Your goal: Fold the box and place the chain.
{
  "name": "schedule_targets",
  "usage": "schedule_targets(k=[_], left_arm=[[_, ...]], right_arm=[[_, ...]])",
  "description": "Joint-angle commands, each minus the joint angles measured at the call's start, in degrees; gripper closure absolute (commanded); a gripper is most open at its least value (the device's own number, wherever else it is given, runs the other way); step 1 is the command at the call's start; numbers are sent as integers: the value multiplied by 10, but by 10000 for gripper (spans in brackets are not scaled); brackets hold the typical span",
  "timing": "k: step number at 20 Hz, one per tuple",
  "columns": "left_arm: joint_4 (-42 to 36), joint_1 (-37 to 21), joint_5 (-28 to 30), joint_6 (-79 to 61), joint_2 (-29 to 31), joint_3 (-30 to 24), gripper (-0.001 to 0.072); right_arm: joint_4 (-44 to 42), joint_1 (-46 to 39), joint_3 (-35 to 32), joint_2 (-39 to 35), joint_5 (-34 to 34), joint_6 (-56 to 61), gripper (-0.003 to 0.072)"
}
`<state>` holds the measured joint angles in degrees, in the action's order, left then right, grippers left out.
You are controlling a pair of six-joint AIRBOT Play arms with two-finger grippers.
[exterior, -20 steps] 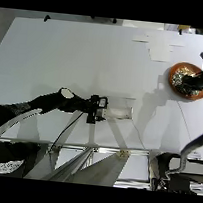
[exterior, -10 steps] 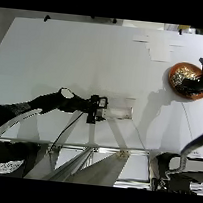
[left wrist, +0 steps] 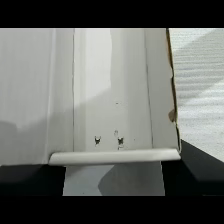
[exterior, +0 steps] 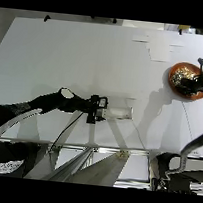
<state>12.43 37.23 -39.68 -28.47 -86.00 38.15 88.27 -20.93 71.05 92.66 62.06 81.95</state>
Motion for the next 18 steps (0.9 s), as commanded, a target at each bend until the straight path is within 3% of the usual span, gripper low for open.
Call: schedule_targets(k=[1, 4, 7, 14, 18], left_arm=[[0, 0, 0, 0, 0, 0, 502], [0, 0, 0, 0, 0, 0, 502], [0, 0, 0, 0, 0, 0, 502], [0, 0, 0, 0, 0, 0, 502], [0, 0, 0, 0, 0, 0, 502]], right_arm=[[-4, 0, 0, 0, 1, 0, 669], [1, 0, 0, -28, 21, -4, 670], [-14, 0, 0, -108, 79, -15, 670], [-202, 0, 0, -311, 154, -76, 670], [-235, 19, 0, -394, 190, -82, 670]])
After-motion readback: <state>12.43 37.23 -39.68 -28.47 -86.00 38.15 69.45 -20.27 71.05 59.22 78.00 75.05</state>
